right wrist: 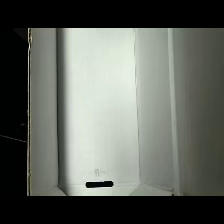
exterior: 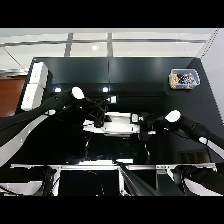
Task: Fold the box and place the chain.
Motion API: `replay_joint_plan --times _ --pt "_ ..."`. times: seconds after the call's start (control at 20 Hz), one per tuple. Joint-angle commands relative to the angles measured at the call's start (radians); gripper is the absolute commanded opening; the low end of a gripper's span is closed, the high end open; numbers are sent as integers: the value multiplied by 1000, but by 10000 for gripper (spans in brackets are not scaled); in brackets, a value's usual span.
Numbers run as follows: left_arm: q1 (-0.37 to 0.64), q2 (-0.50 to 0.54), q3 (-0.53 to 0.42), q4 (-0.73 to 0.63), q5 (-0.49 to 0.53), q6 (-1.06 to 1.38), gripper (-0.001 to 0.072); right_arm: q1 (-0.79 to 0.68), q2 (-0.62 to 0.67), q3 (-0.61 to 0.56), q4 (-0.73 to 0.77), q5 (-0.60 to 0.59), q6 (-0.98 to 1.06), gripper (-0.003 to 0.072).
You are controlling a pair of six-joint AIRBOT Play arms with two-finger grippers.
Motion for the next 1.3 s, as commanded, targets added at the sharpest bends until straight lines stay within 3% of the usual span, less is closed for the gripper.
replay_joint_plan --times 0.0,0.4,0.5,0.7,0.75,0.8,0.85,0.9,1.1,1.25 --pt "0 -1 0 -3 8 -2 27 6 -2 0 -3 -20 -1 697" --pt "0 -1 0 -3 8 -2 27 2 -2 0 2 -20 -1 695" --pt "0 -1 0 -3 9 -2 27 2 -2 0 2 -21 -1 480" --pt "1 1 0 -2 2 -3 36 2 -2 0 2 -21 -1 468" --pt "3 6 0 -2 -8 -3 146 2 -2 0 2 -21 -1 468" --pt "7 18 0 -2 -19 -15 380 2 -2 0 1 -21 -1 468" --pt "11 35 2 -2 -19 -83 534 3 -2 0 -2 -16 -2 468" --pt "16 59 3 2 -18 -154 642 3 -2 0 -2 -11 -5 468" --pt "50 183 2 200 -23 -422 673 4 -2 0 -7 -4 -11 467" --pt "102 244 -2 338 -117 -684 672 4 -2 0 -35 36 -31 467"
